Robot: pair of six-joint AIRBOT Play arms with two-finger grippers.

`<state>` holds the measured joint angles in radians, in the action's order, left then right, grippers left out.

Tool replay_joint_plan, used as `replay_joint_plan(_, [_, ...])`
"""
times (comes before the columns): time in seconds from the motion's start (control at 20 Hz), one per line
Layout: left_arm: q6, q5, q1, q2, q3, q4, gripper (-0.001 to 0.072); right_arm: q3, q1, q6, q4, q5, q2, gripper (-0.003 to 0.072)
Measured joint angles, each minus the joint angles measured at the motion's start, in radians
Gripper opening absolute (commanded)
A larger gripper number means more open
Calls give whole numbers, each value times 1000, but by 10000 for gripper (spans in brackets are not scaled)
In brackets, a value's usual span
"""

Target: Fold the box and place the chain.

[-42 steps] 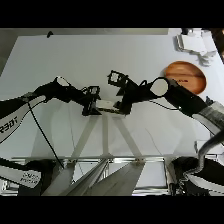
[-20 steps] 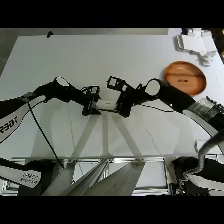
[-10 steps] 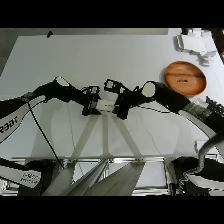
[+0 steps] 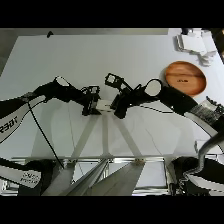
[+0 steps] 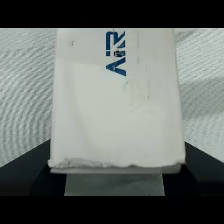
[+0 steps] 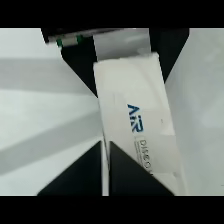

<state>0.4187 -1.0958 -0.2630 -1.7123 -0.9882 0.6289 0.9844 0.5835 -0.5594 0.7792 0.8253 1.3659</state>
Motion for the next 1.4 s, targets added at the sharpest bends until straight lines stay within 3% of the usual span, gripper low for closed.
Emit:
replay_joint_plan(0.4, [0,0,0,0,0,0,76,-77,0,-114,-259,-98,93,7])
replay_joint_plan(0.75, [1,0,0,0,0,0,76,-109,0,-152,-309,-148,121,7])
replay_joint_plan(1.15, [0,0,0,0,0,0,76,-101,-72,-176,-263,-162,-139,8])
replay_joint_plan(1.25, [0,0,0,0,0,0,76,-101,-128,-214,-190,-159,-219,8])
replay_joint_plan(1.4, [0,0,0,0,0,0,76,-101,-237,-361,34,-143,-302,8])
